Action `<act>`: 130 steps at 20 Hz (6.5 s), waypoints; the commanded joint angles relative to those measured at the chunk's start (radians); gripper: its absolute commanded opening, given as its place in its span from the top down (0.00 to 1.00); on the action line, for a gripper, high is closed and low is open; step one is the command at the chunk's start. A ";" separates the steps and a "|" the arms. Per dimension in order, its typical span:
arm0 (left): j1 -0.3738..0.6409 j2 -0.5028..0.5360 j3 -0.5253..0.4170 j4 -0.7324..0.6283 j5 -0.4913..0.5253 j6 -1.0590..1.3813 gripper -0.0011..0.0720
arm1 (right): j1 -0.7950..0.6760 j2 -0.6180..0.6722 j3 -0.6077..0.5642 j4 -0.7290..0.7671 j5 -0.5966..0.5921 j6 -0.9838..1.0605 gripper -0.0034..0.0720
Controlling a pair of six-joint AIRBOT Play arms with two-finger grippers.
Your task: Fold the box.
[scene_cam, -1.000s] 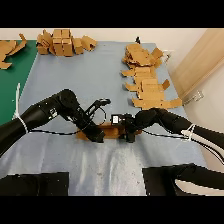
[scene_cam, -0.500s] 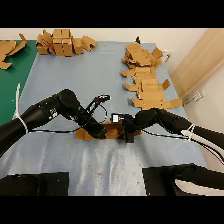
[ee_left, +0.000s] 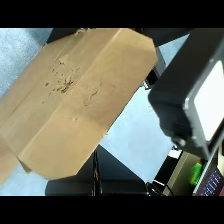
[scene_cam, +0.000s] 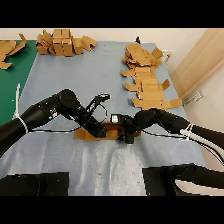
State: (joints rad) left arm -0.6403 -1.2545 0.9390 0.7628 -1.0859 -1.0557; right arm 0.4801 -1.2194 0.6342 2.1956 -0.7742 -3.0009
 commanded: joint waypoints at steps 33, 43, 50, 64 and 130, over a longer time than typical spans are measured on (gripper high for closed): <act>0.095 -0.039 0.001 -0.008 0.250 -0.068 0.97 | 0.000 -0.001 -0.001 0.000 -0.021 0.000 0.30; 0.118 -0.179 0.001 -0.031 0.222 -0.085 0.97 | 0.000 -0.001 -0.001 0.000 -0.020 0.000 0.30; 0.119 -0.208 0.001 -0.085 0.202 -0.027 0.97 | 0.000 -0.001 -0.001 0.000 -0.021 0.000 0.30; 0.405 0.019 -0.003 -0.112 -0.002 0.584 0.97 | 0.000 -0.001 -0.001 -0.001 -0.021 0.000 0.30; -0.027 0.154 -0.298 0.151 0.457 0.755 0.76 | 0.000 -0.001 0.000 0.000 -0.009 0.000 0.30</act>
State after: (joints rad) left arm -0.6678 -1.0977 0.6399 0.9527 -0.6411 -0.3260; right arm 0.4801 -1.2198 0.6338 2.1948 -0.7849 -3.0016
